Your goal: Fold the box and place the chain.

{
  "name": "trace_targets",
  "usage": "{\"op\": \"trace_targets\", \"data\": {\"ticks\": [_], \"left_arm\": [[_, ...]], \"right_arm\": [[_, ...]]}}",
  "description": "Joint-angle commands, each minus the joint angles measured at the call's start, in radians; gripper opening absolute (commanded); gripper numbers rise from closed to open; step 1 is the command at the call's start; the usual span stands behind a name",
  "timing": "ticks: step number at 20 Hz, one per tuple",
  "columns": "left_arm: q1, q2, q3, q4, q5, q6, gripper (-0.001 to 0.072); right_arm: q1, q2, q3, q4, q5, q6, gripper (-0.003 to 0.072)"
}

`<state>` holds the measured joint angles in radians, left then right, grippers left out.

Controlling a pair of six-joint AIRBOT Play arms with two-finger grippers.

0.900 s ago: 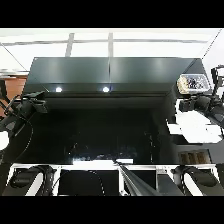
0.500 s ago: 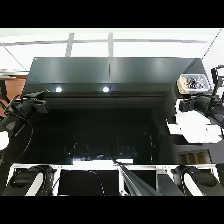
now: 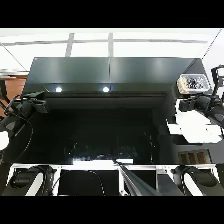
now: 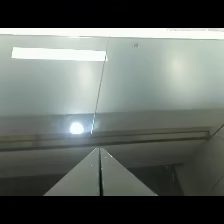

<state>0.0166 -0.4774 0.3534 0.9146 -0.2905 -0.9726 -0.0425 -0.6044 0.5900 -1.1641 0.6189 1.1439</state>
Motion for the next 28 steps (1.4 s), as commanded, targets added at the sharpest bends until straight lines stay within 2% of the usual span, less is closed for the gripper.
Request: {"op": "trace_targets", "data": {"ticks": [1, 2, 4, 6, 7, 8, 9, 10, 12, 15, 17, 20, 22, 25, 26, 27, 28], "left_arm": [[0.000, 0.001, 0.000, -0.003, 0.059, 0.000, 0.0031], [0.000, 0.001, 0.000, -0.018, 0.081, 0.000, 0.0031], [0.000, 0.001, 0.000, -0.023, 0.083, -0.001, 0.0030], [-0.001, -0.003, 0.000, -0.035, 0.081, -0.001, 0.0031], [0.000, -0.007, 0.000, -0.046, 0.080, -0.005, 0.0063], [-0.002, -0.012, 0.000, -0.046, 0.072, -0.004, 0.0298], [-0.005, -0.018, 0.000, -0.045, 0.064, -0.004, 0.0675], [-0.008, -0.026, 0.000, -0.045, 0.056, -0.004, 0.0705], [-0.010, -0.038, 0.000, -0.042, 0.000, -0.002, 0.0705], [-0.010, -0.052, 0.000, -0.041, -0.137, -0.002, 0.0704], [-0.010, -0.062, 0.000, -0.041, -0.221, -0.003, 0.0704], [-0.010, -0.081, 0.000, -0.041, -0.265, -0.003, 0.0704], [-0.010, -0.094, 0.000, -0.041, -0.264, -0.003, 0.0704], [-0.010, -0.117, 0.000, -0.041, -0.264, -0.003, 0.0704], [-0.010, -0.124, 0.000, -0.041, -0.264, -0.003, 0.0704], [-0.010, -0.130, 0.000, -0.041, -0.264, -0.003, 0.0704], [-0.010, -0.136, 0.000, -0.041, -0.264, -0.003, 0.0704]], "right_arm": [[0.001, 0.001, 0.000, 0.177, -0.136, 0.000, 0.0016], [0.001, 0.001, 0.000, 0.242, -0.192, 0.000, 0.0016], [0.001, -0.010, 0.000, 0.260, -0.322, -0.001, 0.0017], [-0.002, -0.042, 0.000, 0.179, -0.420, -0.001, 0.0017], [-0.008, -0.065, 0.000, 0.100, -0.454, 0.000, 0.0039], [-0.030, -0.100, 0.000, 0.050, -0.475, 0.000, 0.0290], [-0.064, -0.139, 0.000, 0.054, -0.477, 0.004, 0.0720], [-0.105, -0.187, 0.000, 0.055, -0.460, 0.004, 0.0720], [-0.216, -0.276, 0.008, 0.055, -0.411, 0.016, 0.0720], [-0.505, -0.412, 0.114, 0.055, -0.298, 0.079, 0.0720], [-0.729, -0.510, 0.227, 0.053, -0.154, 0.132, 0.0720], [-0.969, -0.639, 0.372, -0.013, 0.172, 0.145, 0.0720], [-1.062, -0.710, 0.438, -0.069, 0.337, 0.122, 0.0720], [-1.115, -0.780, 0.495, 0.103, 0.515, -0.240, 0.0715], [-1.110, -0.809, 0.513, 0.132, 0.589, -0.311, 0.0570], [-1.096, -0.839, 0.532, 0.114, 0.647, -0.331, 0.0522], [-1.075, -0.868, 0.546, 0.067, 0.683, -0.332, 0.0523]]}}
